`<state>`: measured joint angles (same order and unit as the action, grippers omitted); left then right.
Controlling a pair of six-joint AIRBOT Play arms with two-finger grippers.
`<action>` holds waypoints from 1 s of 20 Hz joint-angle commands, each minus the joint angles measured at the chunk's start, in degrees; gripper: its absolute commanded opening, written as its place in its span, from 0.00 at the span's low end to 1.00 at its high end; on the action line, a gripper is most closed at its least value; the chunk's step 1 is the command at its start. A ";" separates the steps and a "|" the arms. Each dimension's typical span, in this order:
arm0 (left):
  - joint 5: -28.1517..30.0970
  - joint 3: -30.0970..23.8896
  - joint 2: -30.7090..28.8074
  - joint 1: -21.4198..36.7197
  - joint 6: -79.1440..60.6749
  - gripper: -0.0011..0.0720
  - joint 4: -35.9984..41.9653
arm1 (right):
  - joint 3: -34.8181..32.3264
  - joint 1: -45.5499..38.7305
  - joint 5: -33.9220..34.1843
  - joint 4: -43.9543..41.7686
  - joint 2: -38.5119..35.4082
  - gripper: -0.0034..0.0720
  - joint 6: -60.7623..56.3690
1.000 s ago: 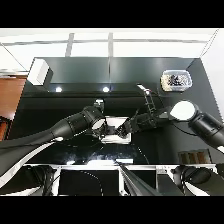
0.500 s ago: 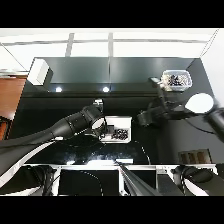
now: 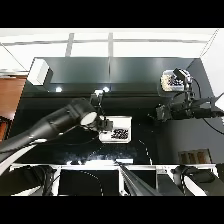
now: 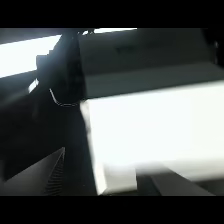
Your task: Fold the box and place the chain.
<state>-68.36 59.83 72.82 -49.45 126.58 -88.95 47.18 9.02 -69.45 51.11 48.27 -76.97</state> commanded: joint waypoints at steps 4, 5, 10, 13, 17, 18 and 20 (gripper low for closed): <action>-6.16 -4.50 -13.51 15.41 -23.61 0.69 -4.22 | 0.07 -0.44 0.76 0.17 -0.26 0.51 -0.02; -3.30 -6.47 -14.75 20.02 -28.52 0.69 2.38 | 0.07 -0.44 0.92 0.17 -0.26 0.51 -0.02; 3.76 -21.35 -15.21 34.27 -81.44 0.69 56.74 | 0.07 -0.44 1.14 0.15 -0.26 0.51 -0.15; 8.41 -27.26 -14.27 32.39 -102.40 0.99 57.70 | 0.07 -0.44 1.27 0.17 -0.26 0.51 -0.15; 14.53 -29.64 -11.10 28.39 -127.51 0.99 48.59 | 0.07 -0.44 2.27 0.17 -0.26 0.51 -0.15; 16.37 -29.62 -9.92 27.63 -131.25 0.99 47.76 | 0.07 -0.44 2.43 0.20 -0.26 0.51 -0.17; 18.62 -29.42 -7.52 26.43 -137.31 0.99 47.76 | 0.07 -0.44 2.49 0.17 -0.26 0.51 -0.17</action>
<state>-54.39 31.22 62.59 -21.37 5.78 -40.29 47.22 8.62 -67.35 51.33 48.07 -77.14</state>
